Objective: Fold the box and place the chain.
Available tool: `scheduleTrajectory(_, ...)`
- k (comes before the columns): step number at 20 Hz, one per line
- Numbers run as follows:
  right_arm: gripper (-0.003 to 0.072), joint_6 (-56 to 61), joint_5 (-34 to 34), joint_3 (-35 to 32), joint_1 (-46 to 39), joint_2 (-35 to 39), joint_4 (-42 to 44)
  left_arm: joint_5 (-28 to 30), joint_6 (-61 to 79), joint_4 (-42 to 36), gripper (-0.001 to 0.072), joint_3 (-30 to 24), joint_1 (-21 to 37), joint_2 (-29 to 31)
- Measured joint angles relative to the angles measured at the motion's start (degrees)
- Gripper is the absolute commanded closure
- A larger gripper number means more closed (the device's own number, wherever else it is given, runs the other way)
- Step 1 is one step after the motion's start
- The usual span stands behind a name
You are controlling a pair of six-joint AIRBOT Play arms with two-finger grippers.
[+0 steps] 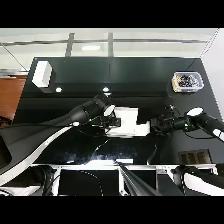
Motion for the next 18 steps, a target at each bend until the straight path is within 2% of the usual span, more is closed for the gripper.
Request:
scheduleTrajectory(1, 0.0105, -1.4, 1.3, 0.8, 0.1, -0.3, 0.8, -0.1, 0.0, 0.0, 0.0679, 0.0, 0.0, 0.0)
scheduleTrajectory(5, 0.0108, -5.1, 6.1, 4.7, 0.5, -0.7, 2.4, -0.3, 0.0, -0.1, 0.0679, 0.0, 0.0, 0.0)
scheduleTrajectory(9, 0.0110, -6.4, 8.1, 7.3, 2.5, -0.8, 3.0, -0.3, 0.0, -0.1, 0.0679, 0.0, 0.0, 0.0)
scheduleTrajectory(15, 0.0129, -1.5, 4.2, 9.1, 9.7, -0.9, 3.0, -0.3, 0.0, -0.1, 0.0679, 0.0, 0.0, 0.0)
scheduleTrajectory(18, 0.0129, 5.3, 1.8, 11.1, 13.6, -0.8, -0.6, -0.3, 0.0, -0.1, 0.0679, 0.0, 0.0, 0.0)
